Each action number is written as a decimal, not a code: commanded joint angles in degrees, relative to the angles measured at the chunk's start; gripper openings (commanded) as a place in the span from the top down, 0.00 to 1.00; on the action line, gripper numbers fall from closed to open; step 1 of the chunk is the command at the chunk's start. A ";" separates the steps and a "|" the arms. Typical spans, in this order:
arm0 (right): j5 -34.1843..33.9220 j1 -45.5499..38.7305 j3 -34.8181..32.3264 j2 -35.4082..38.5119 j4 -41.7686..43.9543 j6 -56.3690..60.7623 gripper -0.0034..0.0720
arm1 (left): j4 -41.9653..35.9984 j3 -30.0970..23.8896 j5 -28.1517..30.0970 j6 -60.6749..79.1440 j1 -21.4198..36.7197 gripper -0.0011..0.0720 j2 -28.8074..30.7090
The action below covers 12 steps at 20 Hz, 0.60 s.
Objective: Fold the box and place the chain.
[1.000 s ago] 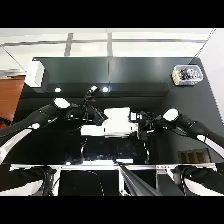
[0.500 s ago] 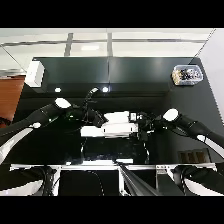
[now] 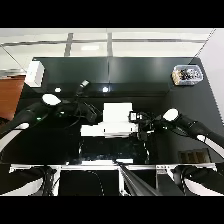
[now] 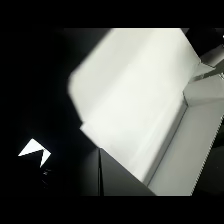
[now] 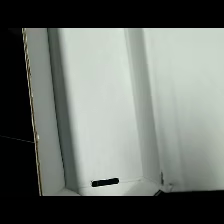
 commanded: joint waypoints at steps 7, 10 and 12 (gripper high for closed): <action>0.13 0.07 0.00 -0.02 -0.13 -0.11 0.79 | 9.27 -6.95 -12.11 6.82 9.70 0.95 18.56; 0.13 0.07 0.00 -0.02 -0.13 -0.11 0.79 | 10.80 -9.60 -10.03 17.94 7.32 0.16 17.79; 0.13 0.07 0.00 -0.02 -0.13 -0.11 0.79 | 13.64 -9.88 -6.34 26.88 4.72 0.02 16.72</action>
